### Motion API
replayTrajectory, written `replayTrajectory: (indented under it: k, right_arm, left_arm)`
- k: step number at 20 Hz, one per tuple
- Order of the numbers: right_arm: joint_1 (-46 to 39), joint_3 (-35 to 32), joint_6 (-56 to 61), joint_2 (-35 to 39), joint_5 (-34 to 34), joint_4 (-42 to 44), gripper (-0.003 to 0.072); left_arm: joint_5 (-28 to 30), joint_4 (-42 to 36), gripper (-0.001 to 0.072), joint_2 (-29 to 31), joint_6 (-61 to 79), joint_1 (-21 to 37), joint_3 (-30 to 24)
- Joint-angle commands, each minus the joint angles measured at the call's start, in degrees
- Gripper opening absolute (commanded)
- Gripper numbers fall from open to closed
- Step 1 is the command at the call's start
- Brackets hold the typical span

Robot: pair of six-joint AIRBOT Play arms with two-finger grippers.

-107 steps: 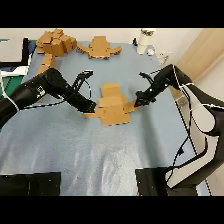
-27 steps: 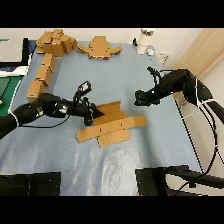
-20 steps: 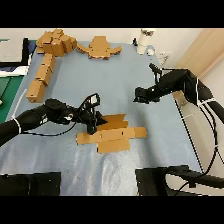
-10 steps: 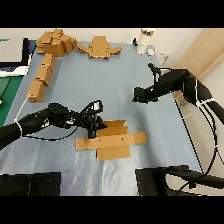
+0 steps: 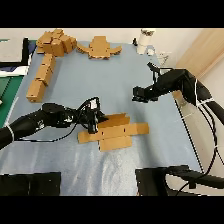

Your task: Fold the box.

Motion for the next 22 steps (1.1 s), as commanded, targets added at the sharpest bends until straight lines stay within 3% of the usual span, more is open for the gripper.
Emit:
replayTrajectory:
  k: [1,7,22]
  right_arm:
    - [0.02,0.04,-0.02,0.04,0.48,-0.02,0.0004]
    - [0.76,0.04,-0.02,0.04,1.68,0.0,0.0003]
    - [1.46,0.04,0.0,0.04,2.08,0.11,0.0003]
  left_arm:
    - [1.99,-2.54,0.0008,0.68,5.31,-0.66,-1.44]
    - [4.52,-2.99,0.0008,0.68,8.35,-4.04,-6.23]
    - [3.74,-2.99,0.0009,0.74,8.76,-6.8,-8.66]
